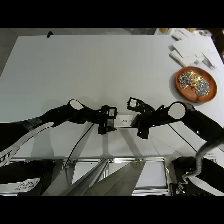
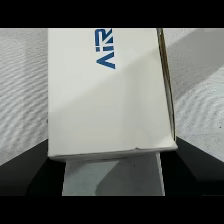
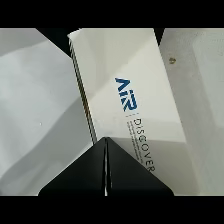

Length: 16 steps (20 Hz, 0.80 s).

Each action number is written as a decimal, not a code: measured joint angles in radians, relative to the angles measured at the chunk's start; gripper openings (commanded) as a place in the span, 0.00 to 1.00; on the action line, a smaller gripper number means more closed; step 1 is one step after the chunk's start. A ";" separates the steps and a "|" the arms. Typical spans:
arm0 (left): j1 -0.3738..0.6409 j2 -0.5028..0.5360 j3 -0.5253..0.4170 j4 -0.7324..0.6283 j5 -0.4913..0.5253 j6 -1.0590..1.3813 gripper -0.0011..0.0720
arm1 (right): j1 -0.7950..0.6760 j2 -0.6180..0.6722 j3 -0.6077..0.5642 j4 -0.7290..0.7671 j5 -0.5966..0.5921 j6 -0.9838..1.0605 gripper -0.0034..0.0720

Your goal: Fold the box and place the chain.

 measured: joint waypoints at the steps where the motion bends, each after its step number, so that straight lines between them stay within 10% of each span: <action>1: 0.000 0.000 0.000 -0.001 0.000 -0.002 0.03 | -0.001 0.022 -0.001 -0.010 0.006 0.013 0.07; 8: 0.000 0.000 0.000 0.000 0.000 -0.001 0.03 | -0.170 0.161 0.001 -0.108 0.043 0.305 0.07; 16: 0.000 0.000 0.000 0.000 0.000 0.000 0.03 | -0.392 0.143 -0.013 -0.594 0.163 0.893 0.07</action>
